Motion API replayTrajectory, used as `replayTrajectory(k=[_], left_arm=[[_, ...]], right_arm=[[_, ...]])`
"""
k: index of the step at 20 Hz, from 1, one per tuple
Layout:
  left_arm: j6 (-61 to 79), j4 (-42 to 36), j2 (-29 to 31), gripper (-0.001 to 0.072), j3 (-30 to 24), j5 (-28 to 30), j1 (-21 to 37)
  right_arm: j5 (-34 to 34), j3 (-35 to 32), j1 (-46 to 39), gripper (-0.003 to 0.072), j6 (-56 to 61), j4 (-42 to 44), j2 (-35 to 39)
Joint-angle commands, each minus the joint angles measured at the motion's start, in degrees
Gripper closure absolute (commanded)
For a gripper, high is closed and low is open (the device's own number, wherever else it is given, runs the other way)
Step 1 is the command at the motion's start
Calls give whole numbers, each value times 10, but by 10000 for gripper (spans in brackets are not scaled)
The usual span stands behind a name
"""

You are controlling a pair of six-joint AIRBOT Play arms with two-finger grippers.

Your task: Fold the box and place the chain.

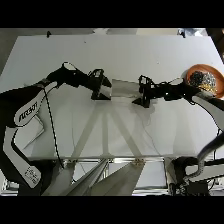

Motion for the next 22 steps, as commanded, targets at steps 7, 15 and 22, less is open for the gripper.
replayTrajectory(k=[7, 15, 22], left_arm=[[-74, 9, 1, 17, 0, 90, -34], [-153, 30, 2, 153, 0, 95, -44], [-152, 42, 2, 394, 0, 93, -48]], right_arm=[[0, 0, 0, 251, 0, 0, 0], [0, 0, 0, 251, 0, 0, 0], [0, 0, 0, 251, 0, 0, 0]])
